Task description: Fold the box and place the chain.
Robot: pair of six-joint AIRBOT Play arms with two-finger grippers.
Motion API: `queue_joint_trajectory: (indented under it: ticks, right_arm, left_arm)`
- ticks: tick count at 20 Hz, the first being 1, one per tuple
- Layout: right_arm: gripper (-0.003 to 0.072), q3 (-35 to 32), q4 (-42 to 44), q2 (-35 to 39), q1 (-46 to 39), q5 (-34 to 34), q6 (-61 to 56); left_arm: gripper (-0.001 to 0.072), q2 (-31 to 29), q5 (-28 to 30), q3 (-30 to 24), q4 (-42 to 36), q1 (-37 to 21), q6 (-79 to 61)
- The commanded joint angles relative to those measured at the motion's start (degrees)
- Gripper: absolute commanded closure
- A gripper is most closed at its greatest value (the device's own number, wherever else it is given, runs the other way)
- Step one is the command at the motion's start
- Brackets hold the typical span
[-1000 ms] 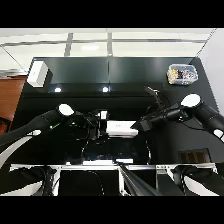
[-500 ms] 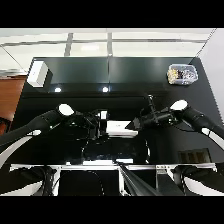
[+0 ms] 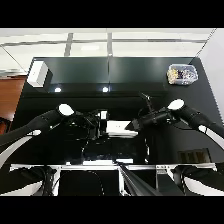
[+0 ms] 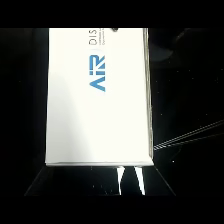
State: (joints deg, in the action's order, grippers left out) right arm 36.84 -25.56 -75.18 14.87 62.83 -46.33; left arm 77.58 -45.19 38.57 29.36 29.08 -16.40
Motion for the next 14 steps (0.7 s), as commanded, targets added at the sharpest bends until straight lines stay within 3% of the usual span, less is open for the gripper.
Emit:
queue_joint_trajectory:
  ticks: [1, 3, 6, 7, 8, 11, 14]
  right_arm:
    - [0.0677, 3.61, 0.0, 2.62, -2.01, 9.25, 2.58]
    - [0.0677, 7.17, -0.11, 5.92, -6.03, 15.17, 3.1]
    - [0.0677, 10.25, -0.79, 11.82, -14.36, 17.92, 3.06]
    - [0.0678, 10.25, -1.2, 13.6, -17.09, 17.99, 2.99]
    - [0.0678, 10.25, -2.32, 15.13, -19.91, 18.51, 2.54]
    - [0.0677, 10.25, -6.38, 17.14, -26.82, 22.58, 1.68]
    - [0.0677, 9.94, -9.01, 17.14, -31.21, 24.28, 0.5]
  left_arm:
    - [0.0303, 0.02, 0.17, 0.02, -0.04, -0.04, 0.11]
    - [0.0303, 0.0, 1.36, 0.04, -0.13, -0.09, 0.42]
    - [0.0296, -0.22, 2.78, 0.07, -3.72, -0.11, 1.27]
    - [0.0181, -0.48, 2.4, 0.2, -3.89, -0.04, 1.44]
    - [-0.0011, -0.98, 2.01, 0.39, -3.41, -0.04, 1.51]
    - [-0.0004, -5.22, 0.44, 1.14, 0.9, -0.07, 1.88]
    - [-0.0003, -10.19, -1.53, 2.27, -0.07, 0.44, 1.9]
